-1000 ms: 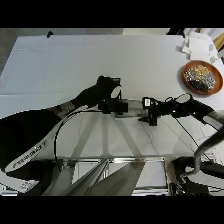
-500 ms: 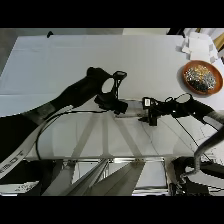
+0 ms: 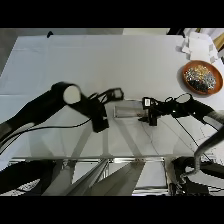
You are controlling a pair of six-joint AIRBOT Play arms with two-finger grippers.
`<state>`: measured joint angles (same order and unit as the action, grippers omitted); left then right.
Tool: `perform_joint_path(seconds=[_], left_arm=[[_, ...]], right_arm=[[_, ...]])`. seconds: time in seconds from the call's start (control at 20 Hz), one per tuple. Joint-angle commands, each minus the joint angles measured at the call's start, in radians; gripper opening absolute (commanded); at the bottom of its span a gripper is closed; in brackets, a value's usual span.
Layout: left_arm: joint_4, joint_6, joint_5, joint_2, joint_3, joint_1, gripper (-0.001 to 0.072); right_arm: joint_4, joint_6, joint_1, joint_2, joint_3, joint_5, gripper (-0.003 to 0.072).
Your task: Fold the box and place the chain.
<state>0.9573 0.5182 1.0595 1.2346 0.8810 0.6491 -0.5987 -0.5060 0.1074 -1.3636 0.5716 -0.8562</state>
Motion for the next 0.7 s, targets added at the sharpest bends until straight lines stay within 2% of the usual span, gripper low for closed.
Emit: perform_joint_path(seconds=[0.0,0.05,0.1,0.15,0.35,0.65], left_arm=[[-0.304,-0.633,-0.145,-0.060,-0.184,-0.098,0.0514],[-0.377,-0.716,-0.143,-0.040,-0.189,-0.127,0.0515],[-0.449,-0.784,-0.145,-0.009,-0.188,-0.153,0.0565],[-0.509,-0.856,-0.150,0.029,-0.188,-0.174,0.0714],[-0.605,-1.041,-0.151,0.177,-0.187,-0.200,0.0701],[-0.608,-1.029,-0.188,0.309,-0.151,-0.208,0.0702]], right_arm=[[0.000,0.000,-0.001,0.001,0.000,0.000,0.0400],[0.000,0.000,-0.001,0.001,0.000,0.000,0.0400],[0.000,0.000,-0.001,0.001,0.000,0.000,0.0400],[0.000,0.000,-0.001,0.001,0.000,0.000,0.0400],[0.000,0.000,-0.001,0.001,0.000,0.000,0.0400],[0.000,0.000,0.000,0.001,0.000,0.000,0.0400]])
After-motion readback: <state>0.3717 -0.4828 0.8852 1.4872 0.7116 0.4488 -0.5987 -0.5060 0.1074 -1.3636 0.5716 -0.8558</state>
